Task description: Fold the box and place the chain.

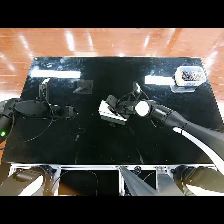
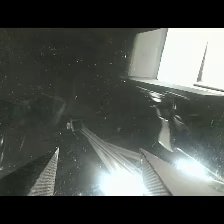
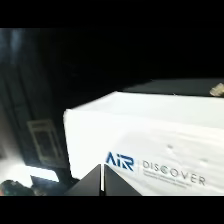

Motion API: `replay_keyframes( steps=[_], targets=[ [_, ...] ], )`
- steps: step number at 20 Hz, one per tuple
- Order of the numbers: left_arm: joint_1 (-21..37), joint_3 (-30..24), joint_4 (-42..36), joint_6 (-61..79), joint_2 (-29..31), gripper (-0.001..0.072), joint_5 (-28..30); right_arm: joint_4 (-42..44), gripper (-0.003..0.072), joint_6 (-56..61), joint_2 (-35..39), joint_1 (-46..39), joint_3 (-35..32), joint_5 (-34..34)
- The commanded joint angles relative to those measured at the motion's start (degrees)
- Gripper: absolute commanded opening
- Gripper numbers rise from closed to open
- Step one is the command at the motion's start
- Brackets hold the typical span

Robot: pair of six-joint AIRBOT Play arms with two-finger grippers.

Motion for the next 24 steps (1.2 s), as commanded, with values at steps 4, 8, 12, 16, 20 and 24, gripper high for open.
replay_keyframes(
  steps=[4, 8, 12, 16, 20, 24],
  targets=[
    [-0.02, -0.02, 0.02, 0.02, -0.42, 0.0617, 0.33, 0.13, 0.0039, -4.92, -0.2, -2.23, 0.2, 9.42],
    [-0.02, -0.02, 0.0, 0.02, -0.42, 0.0617, 0.33, 0.11, 0.004, -5.95, -0.2, -3.63, 0.2, 10.14],
    [-0.02, -0.02, 0.02, 0.02, -0.42, 0.0616, 0.24, -0.11, 0.0039, -7.8, -0.22, -3.76, 0.2, 9.6],
    [-0.02, -0.02, -0.02, 0.02, -0.42, 0.0616, 0.48, -0.07, 0.004, -8.28, -0.2, -3.74, 0.2, 11.93],
    [-0.02, -0.02, -0.02, 0.04, -0.42, 0.0616, 1.81, 0.15, 0.0039, -10.93, 0.42, -3.76, 0.22, 14.56],
    [-0.02, -0.02, -0.02, 0.57, -0.42, 0.0616, 1.84, 0.13, 0.0039, -13.0, 3.52, -5.01, 0.22, 16.22]
  ],
)
